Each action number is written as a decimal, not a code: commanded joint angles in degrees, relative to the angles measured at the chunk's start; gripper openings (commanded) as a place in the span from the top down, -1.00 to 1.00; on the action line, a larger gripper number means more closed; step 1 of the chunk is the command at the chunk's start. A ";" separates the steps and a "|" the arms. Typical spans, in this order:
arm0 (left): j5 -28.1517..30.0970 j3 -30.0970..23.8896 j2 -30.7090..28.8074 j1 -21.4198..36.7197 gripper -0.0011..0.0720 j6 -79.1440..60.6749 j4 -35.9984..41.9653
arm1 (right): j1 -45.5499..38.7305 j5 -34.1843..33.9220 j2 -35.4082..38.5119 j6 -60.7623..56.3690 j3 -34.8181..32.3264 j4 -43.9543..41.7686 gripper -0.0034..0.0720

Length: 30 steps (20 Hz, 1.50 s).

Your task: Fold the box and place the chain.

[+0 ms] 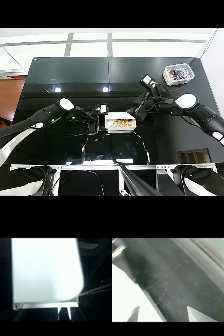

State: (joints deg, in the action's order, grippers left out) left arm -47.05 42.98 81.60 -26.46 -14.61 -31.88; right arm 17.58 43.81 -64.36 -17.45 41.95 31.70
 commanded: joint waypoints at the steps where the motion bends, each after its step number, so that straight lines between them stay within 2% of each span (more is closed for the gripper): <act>1: 0.07 0.02 0.02 -0.04 -0.13 0.02 -0.04 | 0.59 11.15 0.35 12.96 1.22 4.98 -0.95; 13: 0.31 0.02 0.02 -0.04 -0.13 0.00 -0.07 | 3.23 9.49 -2.10 14.29 1.09 9.29 -0.91; 15: 0.33 0.02 0.02 -0.04 -0.13 0.00 -0.07 | 3.23 9.60 -2.10 13.38 1.09 9.35 -0.03; 16: 0.33 0.02 0.02 -0.04 -0.13 0.00 -0.04 | 3.23 9.60 -2.10 12.59 1.09 9.35 0.31; 17: 0.33 0.02 0.02 -0.04 -0.13 0.00 -0.04 | 3.23 9.75 -2.10 11.32 1.09 9.38 0.56; 24: 0.33 0.02 0.02 -0.04 -0.13 0.00 -0.04 | 3.23 12.59 -2.10 8.04 1.09 12.09 0.56; 25: 0.33 0.02 0.02 -0.04 -0.13 0.00 -0.07 | 3.23 12.55 -2.10 8.04 1.09 12.09 0.49; 26: 0.31 0.02 0.02 -0.04 -0.13 0.00 -0.07 | 3.23 12.55 -2.10 8.04 1.09 12.09 0.27; 30: 0.31 0.02 0.02 -0.04 -0.13 0.00 -0.04 | 3.23 12.50 -2.10 8.02 1.09 12.13 0.26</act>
